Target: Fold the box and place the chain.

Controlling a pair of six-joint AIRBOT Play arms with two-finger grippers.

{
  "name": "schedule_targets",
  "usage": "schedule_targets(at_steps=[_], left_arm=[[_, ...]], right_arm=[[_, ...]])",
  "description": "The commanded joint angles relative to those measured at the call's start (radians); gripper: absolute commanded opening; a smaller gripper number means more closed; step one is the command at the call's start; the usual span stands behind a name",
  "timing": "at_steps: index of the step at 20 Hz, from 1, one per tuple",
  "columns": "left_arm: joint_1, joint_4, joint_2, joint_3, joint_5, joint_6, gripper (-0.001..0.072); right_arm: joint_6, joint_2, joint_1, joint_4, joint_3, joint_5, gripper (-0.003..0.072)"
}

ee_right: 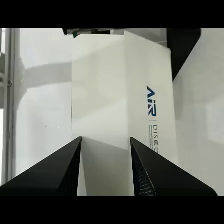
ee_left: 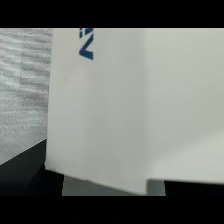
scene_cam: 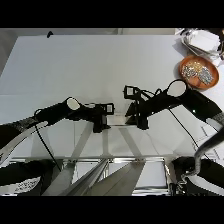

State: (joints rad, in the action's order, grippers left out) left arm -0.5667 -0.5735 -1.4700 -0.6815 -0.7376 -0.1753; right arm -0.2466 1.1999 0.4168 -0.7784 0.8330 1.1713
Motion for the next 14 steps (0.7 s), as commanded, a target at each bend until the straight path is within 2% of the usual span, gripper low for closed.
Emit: schedule_targets(at_steps=[1,13,14], left_arm=[[0.0,0.0,0.0,0.0,0.0,0.0,0.0275],[0.0,0.0,0.0,0.0,0.0,0.0,0.0275],[0.0,0.0,0.0,0.0,0.0,0.0,0.0275]], right_arm=[[-0.021,-0.001,0.019,-0.045,0.0,-0.004,0.0348],[-0.045,-0.001,0.02,-0.134,0.0,-0.101,0.0336],[-0.045,-0.001,0.02,-0.134,0.0,-0.112,0.03]])
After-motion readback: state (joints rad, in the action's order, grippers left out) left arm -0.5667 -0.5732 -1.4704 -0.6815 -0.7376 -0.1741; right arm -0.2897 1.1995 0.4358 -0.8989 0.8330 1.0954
